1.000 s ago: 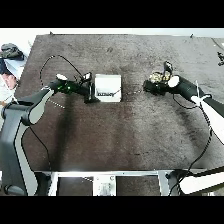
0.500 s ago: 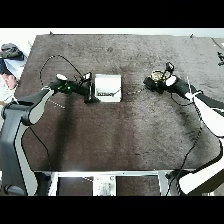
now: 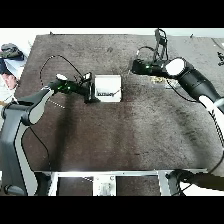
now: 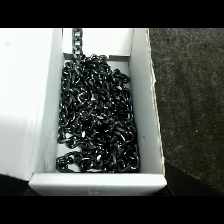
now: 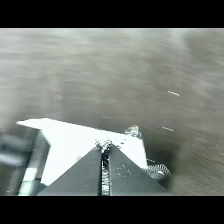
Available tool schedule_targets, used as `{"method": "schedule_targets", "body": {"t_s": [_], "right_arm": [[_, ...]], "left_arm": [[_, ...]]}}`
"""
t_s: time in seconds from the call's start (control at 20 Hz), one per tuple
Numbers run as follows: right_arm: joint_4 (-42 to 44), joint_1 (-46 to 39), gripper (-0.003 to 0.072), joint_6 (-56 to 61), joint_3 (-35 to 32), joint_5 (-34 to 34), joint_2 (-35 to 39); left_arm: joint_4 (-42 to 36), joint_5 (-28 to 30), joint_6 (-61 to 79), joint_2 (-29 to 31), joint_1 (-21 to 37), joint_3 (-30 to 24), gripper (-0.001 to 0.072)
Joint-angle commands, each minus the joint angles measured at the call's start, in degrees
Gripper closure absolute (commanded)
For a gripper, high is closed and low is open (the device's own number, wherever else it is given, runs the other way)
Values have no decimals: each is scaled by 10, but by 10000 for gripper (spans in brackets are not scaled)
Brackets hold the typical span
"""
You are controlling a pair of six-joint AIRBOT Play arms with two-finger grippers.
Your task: Fold the box and place the chain.
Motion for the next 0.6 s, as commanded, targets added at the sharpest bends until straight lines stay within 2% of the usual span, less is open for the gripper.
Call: {"method": "schedule_targets", "body": {"t_s": [0.0, 0.15, 0.35, 0.45, 0.5, 0.55], "right_arm": [[3, 68, 676, -6, 1, -57, 34], [3, 104, 676, 15, 1, -93, 12], [-7, 115, 676, 15, 0, -97, -38], [-40, 115, 675, 15, -1, -94, -61], [-76, 115, 588, 15, -1, -94, -69], [-122, 115, 330, 15, -1, -94, -74]], "left_arm": [[0, 0, 0, 0, 0, 0, 361], [0, 0, 0, 0, 0, 0, 361], [0, 0, 0, 0, 0, 0, 361], [0, 0, 0, 0, 0, 0, 361], [0, 0, 0, 0, 0, 0, 361], [0, 0, 0, 0, 0, 0, 360]]}}
